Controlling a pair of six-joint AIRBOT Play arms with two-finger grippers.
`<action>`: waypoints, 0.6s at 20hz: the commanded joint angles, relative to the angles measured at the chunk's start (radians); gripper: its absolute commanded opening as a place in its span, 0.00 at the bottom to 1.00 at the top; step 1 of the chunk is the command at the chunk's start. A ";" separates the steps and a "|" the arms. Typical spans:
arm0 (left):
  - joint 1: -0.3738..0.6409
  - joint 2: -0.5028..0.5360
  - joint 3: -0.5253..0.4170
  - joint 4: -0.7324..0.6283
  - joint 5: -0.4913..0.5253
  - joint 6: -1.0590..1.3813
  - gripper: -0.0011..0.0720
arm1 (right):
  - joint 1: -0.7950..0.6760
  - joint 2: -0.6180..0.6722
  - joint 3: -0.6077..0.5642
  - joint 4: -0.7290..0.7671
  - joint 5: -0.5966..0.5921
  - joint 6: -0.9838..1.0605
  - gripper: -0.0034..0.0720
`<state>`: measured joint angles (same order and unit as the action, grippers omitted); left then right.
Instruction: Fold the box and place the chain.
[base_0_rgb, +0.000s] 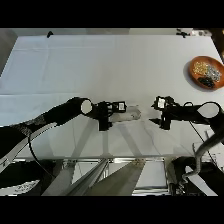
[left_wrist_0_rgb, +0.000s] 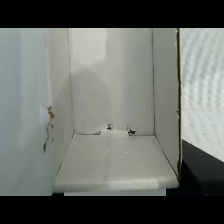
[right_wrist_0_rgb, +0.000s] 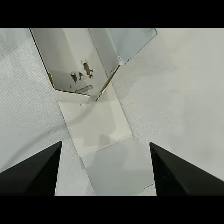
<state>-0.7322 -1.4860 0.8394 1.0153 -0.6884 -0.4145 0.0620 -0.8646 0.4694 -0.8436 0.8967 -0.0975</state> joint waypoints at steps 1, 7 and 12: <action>-0.001 -0.001 -0.001 0.004 -0.002 0.058 0.39 | 0.000 -0.018 0.000 0.037 0.004 -0.042 0.76; -0.001 -0.001 -0.001 0.019 -0.008 0.085 0.39 | 0.002 -0.134 0.000 0.126 0.028 -0.052 0.71; -0.001 -0.001 -0.001 0.018 -0.006 0.104 0.39 | 0.089 -0.178 0.000 0.129 0.035 -0.095 0.70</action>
